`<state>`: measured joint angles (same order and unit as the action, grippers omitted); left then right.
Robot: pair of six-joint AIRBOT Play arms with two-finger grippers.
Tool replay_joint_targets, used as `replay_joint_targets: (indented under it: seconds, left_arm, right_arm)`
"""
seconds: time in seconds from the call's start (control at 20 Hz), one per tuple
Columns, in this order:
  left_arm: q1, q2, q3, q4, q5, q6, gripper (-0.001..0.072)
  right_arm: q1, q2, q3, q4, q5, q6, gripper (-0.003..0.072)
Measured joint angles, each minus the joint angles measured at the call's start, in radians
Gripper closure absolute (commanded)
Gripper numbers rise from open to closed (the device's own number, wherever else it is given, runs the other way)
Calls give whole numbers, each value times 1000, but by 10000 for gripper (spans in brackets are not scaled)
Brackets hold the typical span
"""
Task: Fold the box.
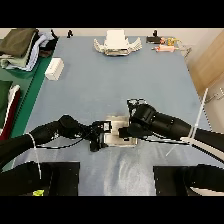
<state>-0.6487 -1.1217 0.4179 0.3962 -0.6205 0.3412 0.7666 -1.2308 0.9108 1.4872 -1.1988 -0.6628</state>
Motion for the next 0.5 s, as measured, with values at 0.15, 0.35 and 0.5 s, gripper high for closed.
replay_joint_targets:
  seconds: [0.15, 0.35, 0.5]
  left_arm:
    - [0, 0, 0, 0, 0, 0, 238]
    - [0, 0, 0, 0, 1, -1, 238]
    - [0, 0, 0, 0, 0, -1, 238]
  right_arm:
    - [-10, 91, 17, -4, -49, 0, 190]
    - [-62, 209, 25, -12, -123, -17, 634]
    - [-144, 261, 26, -26, -157, -80, 682]
